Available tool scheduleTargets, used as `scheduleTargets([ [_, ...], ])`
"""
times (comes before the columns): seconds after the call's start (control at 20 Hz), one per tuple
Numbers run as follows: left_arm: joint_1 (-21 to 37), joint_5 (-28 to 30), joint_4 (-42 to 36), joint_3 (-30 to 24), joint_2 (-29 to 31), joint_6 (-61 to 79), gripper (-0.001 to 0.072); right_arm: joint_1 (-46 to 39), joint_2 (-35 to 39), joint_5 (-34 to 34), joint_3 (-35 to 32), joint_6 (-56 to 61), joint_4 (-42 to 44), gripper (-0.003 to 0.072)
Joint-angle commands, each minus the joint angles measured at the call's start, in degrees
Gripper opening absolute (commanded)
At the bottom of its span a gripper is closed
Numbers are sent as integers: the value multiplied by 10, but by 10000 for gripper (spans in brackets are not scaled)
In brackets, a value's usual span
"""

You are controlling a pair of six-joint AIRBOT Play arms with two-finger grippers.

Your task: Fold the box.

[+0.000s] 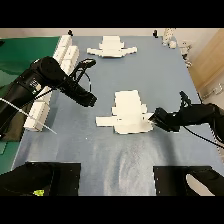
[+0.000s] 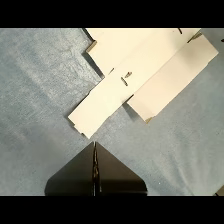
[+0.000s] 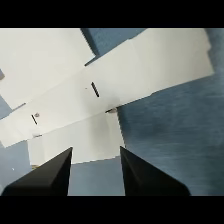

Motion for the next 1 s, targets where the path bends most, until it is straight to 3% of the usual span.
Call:
scheduleTargets([
  [0.0, 0, 1, 0, 0, 0, 0, 14, 5, 21, -10, -1, -21, -43, 472],
  [0.2, 0, 0, 0, 0, 0, 0, 14, 5, 20, -21, 65, -140, -115, 472],
  [0.35, 0, 6, 0, 0, 0, 0, 14, -24, -14, -58, 130, -132, -185, 471],
  [0.55, 0, 32, -2, 0, 0, 0, 14, -135, -141, -158, 217, -193, -135, 471],
  [0.75, 0, 35, -2, 0, 0, 0, 14, -235, -269, -245, 281, -333, 22, 471],
  [0.95, 0, 35, -2, 0, 0, 0, 14, -274, -355, -287, 294, -418, 35, 427],
])
